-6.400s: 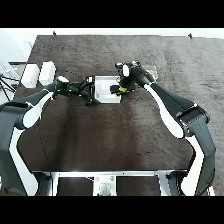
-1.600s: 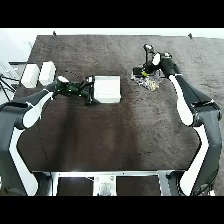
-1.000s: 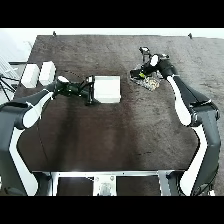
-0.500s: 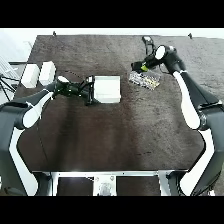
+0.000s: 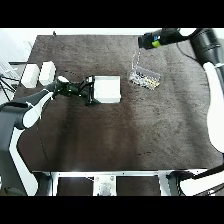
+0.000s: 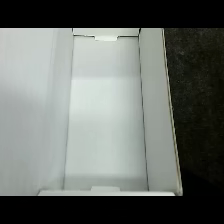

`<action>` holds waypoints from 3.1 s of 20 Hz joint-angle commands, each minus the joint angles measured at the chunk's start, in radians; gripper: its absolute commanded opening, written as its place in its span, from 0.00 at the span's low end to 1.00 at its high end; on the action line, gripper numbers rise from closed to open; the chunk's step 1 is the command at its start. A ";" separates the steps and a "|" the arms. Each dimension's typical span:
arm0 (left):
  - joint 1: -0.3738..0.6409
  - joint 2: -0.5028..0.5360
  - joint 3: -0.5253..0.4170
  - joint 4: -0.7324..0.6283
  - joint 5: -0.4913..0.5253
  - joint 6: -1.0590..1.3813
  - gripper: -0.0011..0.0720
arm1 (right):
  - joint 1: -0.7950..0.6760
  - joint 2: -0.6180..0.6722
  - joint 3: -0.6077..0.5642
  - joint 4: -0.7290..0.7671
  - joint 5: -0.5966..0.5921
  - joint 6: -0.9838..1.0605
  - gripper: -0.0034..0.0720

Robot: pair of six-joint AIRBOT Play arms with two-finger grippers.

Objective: Fold the box and place the chain.

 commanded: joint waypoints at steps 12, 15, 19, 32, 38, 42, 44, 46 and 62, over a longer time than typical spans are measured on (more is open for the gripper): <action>0.000 0.000 0.000 0.000 0.000 0.000 0.87 | 0.282 0.323 0.000 -0.136 0.073 -0.066 0.06; 0.000 0.000 0.000 0.000 0.000 0.000 0.87 | 0.340 0.323 -0.008 -0.135 0.093 -0.066 0.06; 0.000 0.001 0.000 0.000 0.000 0.000 0.87 | 0.409 0.322 -0.066 -0.135 0.093 -0.066 0.06; 0.000 0.000 0.000 0.000 0.000 0.000 0.87 | 0.438 0.166 -0.388 -0.034 -0.259 -0.063 0.06; 0.000 0.000 0.000 0.000 0.000 0.000 0.87 | 0.394 -0.015 -0.570 -0.018 -0.442 -0.053 0.06; 0.000 0.001 0.000 0.000 0.000 0.000 0.87 | 0.351 -0.115 -0.600 -0.002 -0.447 -0.054 0.06; 0.000 0.000 0.000 0.000 0.000 0.000 0.87 | 0.339 -0.100 -0.595 0.001 -0.447 -0.053 0.45; 0.000 0.001 0.000 0.000 0.000 0.000 0.87 | 0.325 -0.043 -0.595 -0.004 -0.415 -0.054 0.74; 0.000 0.000 0.000 0.000 0.000 0.000 0.87 | -0.012 -0.147 -0.612 0.158 -0.608 0.206 0.74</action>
